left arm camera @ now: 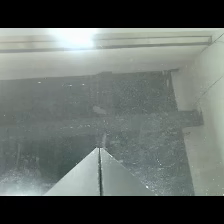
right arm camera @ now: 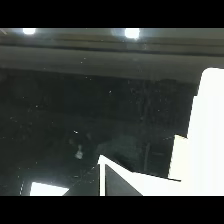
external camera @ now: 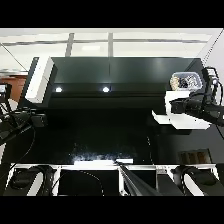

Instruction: Fold the box and place the chain.

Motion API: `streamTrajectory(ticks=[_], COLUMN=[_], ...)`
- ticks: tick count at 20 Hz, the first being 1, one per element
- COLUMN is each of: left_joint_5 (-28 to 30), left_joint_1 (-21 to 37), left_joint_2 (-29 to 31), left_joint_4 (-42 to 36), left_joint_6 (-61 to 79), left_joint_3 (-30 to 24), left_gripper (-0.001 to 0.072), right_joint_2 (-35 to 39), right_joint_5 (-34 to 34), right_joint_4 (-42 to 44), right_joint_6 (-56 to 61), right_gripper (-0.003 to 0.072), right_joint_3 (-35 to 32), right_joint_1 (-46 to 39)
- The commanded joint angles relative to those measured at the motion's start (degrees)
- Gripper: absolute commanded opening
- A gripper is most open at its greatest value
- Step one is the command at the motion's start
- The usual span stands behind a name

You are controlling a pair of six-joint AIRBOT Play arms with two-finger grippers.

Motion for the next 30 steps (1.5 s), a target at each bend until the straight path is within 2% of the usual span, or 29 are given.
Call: streamTrajectory(ticks=[1, 15, 18, 21, 24, 25, 26, 27, 28, 29, 30], left_joint_5=[0.0, 0.0, 0.0, 0.4, 5.6, 8.2, 10.6, 13.0, 14.7, 15.8, 16.6], left_joint_1=[0.0, 0.0, 0.0, 0.0, 0.0, -0.1, 0.0, -0.1, -0.1, -0.1, -0.1], left_joint_2=[0.1, 0.1, 0.1, 0.1, 0.1, 0.0, 0.0, -0.1, -0.4, -0.7, -0.8], left_joint_4=[0.0, 0.0, 0.0, 0.0, 0.0, -0.9, -2.0, -2.7, -2.9, -3.1, -4.3], left_joint_6=[0.0, 0.0, 0.0, 0.0, 0.0, -0.1, -0.1, -0.1, -0.1, -0.2, -0.9], left_joint_3=[0.0, 0.0, 0.0, 0.0, 0.0, 0.0, 0.0, 0.0, 0.0, 0.0, 0.0], left_gripper=[0.0032, 0.0032, 0.0032, 0.0032, 0.0032, 0.0032, 0.0036, 0.0099, 0.0365, 0.0720, 0.0706], right_joint_2=[0.0, 0.0, 0.0, 0.0, 0.0, 0.0, 0.0, -0.2, -0.3, -0.4, -0.5], right_joint_5=[0.0, -0.1, -6.4, -8.2, -9.0, -10.3, -10.8, -11.3, -12.1, -12.8, -13.6], right_joint_4=[0.0, 0.0, -0.2, -0.2, -1.0, -1.4, -1.4, -1.7, -2.6, -4.2, -6.1], right_joint_6=[0.0, 0.0, 0.0, 0.0, 0.0, 0.0, 0.0, -0.2, -0.2, 0.0, 2.4], right_gripper=[0.0042, 0.0042, 0.0042, 0.0043, 0.0045, 0.0215, 0.0674, 0.0709, 0.0709, 0.0709, 0.0709], right_joint_3=[0.0, 0.0, 0.0, 0.0, 0.0, 0.0, 0.0, 0.0, 0.0, 0.0, 0.0], right_joint_1=[0.0, 0.0, 0.0, 0.0, 0.0, 0.0, 0.0, 0.0, -0.1, -0.1, -0.7])
